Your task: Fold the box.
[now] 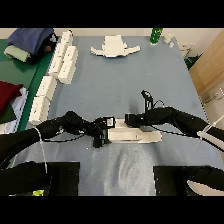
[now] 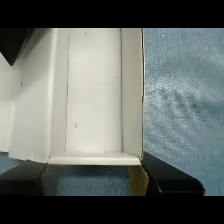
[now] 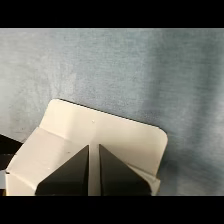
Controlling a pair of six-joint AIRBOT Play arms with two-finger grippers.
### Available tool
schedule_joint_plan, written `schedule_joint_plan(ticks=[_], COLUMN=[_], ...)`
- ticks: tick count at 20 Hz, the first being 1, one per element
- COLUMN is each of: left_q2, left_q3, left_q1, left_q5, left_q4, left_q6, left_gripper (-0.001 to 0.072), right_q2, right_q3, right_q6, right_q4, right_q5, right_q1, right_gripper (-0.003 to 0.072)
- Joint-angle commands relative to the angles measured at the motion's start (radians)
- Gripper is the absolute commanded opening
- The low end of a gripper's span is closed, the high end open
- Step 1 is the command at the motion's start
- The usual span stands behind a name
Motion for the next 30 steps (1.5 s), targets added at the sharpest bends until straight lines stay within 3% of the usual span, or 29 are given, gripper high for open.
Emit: schedule_joint_plan(ticks=[1, 6, 11, 15, 20, 21, 22, 23, 26, 27, 28, 30], left_q2=[0.000, 0.000, 0.000, 0.000, 0.000, 0.000, 0.000, 0.000, 0.000, 0.000, 0.000, 0.000], left_q3=[0.001, 0.001, 0.001, 0.001, 0.001, 0.001, 0.001, 0.001, 0.001, 0.001, 0.001, 0.001], left_q1=[0.000, 0.000, 0.000, 0.000, 0.000, 0.000, 0.000, 0.000, 0.000, 0.000, 0.000, 0.000], left_q5=[0.000, 0.000, 0.000, 0.000, 0.000, 0.000, 0.000, 0.000, 0.000, 0.000, 0.000, 0.000], left_q4=[0.000, 0.000, 0.000, 0.000, 0.000, 0.000, 0.000, 0.000, 0.000, 0.000, 0.000, 0.000], left_q6=[0.000, 0.000, 0.000, 0.000, 0.000, 0.000, 0.000, 0.000, 0.000, 0.000, 0.000, 0.000], left_gripper=[0.0473, 0.0473, 0.0474, 0.0473, 0.0473, 0.0473, 0.0473, 0.0473, 0.0473, 0.0473, 0.0473, 0.0473], right_q2=[-0.006, 0.051, 0.248, 0.406, 0.544, 0.559, 0.565, 0.563, 0.531, 0.513, 0.489, 0.452], right_q3=[0.001, 0.036, 0.082, 0.082, 0.038, 0.014, -0.013, -0.039, -0.090, -0.101, -0.111, -0.130], right_q6=[0.000, -0.002, 0.000, -0.025, -0.397, -0.435, -0.472, -0.521, -0.604, -0.629, -0.662, -0.733], right_q4=[-0.014, -0.053, -0.295, -0.480, -0.460, -0.459, -0.459, -0.461, -0.525, -0.530, -0.530, -0.529], right_q5=[-0.006, -0.023, -0.096, -0.336, -0.664, -0.687, -0.686, -0.676, -0.574, -0.530, -0.473, -0.343], right_q1=[0.001, 0.001, 0.000, 0.001, 0.009, 0.013, 0.014, 0.015, 0.015, 0.015, 0.015, 0.015], right_gripper=[0.0096, 0.0096, 0.0096, 0.0096, 0.0097, 0.0138, 0.0360, 0.0481, 0.0489, 0.0520, 0.0607, 0.0613])
